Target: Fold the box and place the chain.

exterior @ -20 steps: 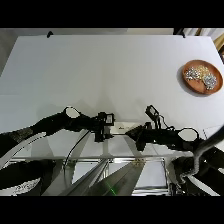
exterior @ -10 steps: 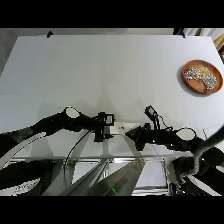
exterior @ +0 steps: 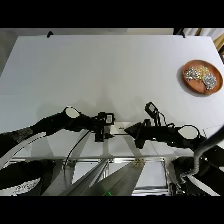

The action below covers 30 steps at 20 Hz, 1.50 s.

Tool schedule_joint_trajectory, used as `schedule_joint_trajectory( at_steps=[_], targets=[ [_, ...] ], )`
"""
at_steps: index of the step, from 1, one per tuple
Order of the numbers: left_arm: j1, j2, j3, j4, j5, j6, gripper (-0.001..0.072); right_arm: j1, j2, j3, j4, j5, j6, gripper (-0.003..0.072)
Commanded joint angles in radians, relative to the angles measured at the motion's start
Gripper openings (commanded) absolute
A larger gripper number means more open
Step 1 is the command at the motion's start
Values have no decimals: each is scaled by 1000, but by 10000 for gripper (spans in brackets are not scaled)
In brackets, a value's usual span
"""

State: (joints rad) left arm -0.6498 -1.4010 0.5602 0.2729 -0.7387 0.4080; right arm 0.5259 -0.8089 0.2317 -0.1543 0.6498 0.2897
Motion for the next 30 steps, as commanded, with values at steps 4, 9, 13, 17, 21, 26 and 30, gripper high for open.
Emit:
schedule_joint_trajectory(
  at_steps=[4,9,13,17,21,26,30],
  targets=[
    [0,1,0,5,1,3,31,-1,10,288,-458,26,413,11],
    [0,1,0,5,1,3,31,-146,9,529,-1027,418,864,10],
    [0,1,0,5,2,3,31,-408,5,567,-1197,710,907,10],
    [0,1,0,4,1,3,31,-644,-1,567,-1275,766,907,11],
    [0,1,0,-4,-47,3,30,-742,-1,567,-1221,733,907,11],
    [2,79,0,-4,-29,-53,5,-742,-1,567,-1199,733,907,11],
    [51,236,0,-3,80,-206,5,-742,-1,567,-1192,718,906,12]
  ],
)
